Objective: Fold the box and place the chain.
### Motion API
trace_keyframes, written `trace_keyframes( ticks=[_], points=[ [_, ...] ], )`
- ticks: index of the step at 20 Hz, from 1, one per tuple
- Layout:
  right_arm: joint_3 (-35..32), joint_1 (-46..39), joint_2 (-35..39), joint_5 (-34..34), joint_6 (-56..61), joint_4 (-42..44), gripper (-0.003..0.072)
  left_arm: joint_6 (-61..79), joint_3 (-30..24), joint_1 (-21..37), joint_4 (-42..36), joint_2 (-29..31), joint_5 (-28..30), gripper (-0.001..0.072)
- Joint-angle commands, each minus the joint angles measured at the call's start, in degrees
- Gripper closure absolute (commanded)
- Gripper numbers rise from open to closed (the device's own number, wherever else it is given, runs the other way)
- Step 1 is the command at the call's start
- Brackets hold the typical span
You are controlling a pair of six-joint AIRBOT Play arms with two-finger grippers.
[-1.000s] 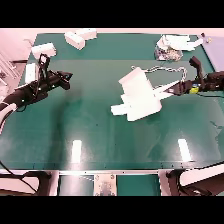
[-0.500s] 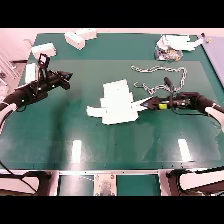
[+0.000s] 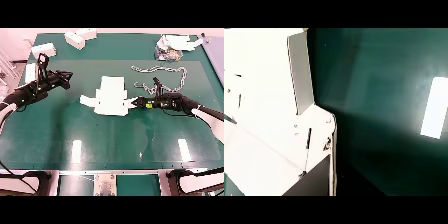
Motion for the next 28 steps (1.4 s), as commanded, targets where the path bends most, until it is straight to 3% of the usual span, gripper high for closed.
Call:
trace_keyframes(
  ticks=[1,17,22,28],
  points=[
    [2.5,0.8,0.0,1.9,0.0,0.5,0.0687,-0.1,0.0,0.0,0.0,0.0,0.3,0.0109],
    [6.4,1.3,-3.1,-0.2,-1.1,-4.7,0.0686,-0.1,0.0,0.0,0.3,0.0,0.4,0.0121],
    [8.0,1.3,-3.1,-0.6,-1.2,-4.7,0.0686,-4.6,0.8,0.0,7.9,0.0,0.3,0.0121],
    [8.5,1.3,-3.1,-1.0,-1.4,-4.9,0.0685,-13.6,5.9,0.0,18.7,-0.2,-1.5,0.0121]
  ],
)
